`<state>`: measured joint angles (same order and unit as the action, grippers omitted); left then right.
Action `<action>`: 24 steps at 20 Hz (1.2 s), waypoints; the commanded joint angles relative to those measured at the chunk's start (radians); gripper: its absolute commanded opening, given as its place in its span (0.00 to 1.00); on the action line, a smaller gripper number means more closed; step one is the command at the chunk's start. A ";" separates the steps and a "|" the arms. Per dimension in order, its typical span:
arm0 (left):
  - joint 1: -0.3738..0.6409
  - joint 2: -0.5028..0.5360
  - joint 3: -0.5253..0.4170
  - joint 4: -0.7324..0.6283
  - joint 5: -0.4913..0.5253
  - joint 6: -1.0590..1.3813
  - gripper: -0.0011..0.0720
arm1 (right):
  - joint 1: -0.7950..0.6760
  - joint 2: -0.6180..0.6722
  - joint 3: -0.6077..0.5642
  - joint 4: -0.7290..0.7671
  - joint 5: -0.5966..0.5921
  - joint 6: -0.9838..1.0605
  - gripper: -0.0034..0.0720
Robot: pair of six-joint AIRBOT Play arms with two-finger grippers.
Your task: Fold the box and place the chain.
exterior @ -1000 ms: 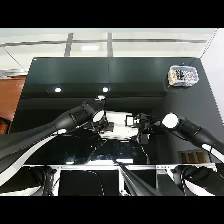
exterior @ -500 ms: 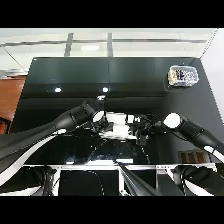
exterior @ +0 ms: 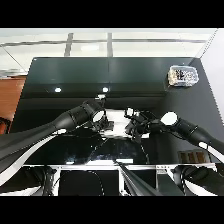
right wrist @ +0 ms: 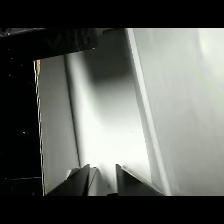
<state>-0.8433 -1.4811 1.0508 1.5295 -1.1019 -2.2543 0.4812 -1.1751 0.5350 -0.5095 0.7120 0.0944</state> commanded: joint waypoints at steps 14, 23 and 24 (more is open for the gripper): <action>0.031 0.000 0.000 0.007 0.002 -0.058 0.05 | -0.734 0.171 0.068 -0.319 0.310 1.000 0.06; 0.029 0.000 0.000 0.003 0.001 -0.057 0.05 | -0.505 -0.010 -0.105 -0.031 0.281 1.018 0.06; 0.029 0.000 0.000 0.003 0.002 -0.057 0.05 | -0.445 -0.038 -0.101 0.034 0.249 0.988 0.06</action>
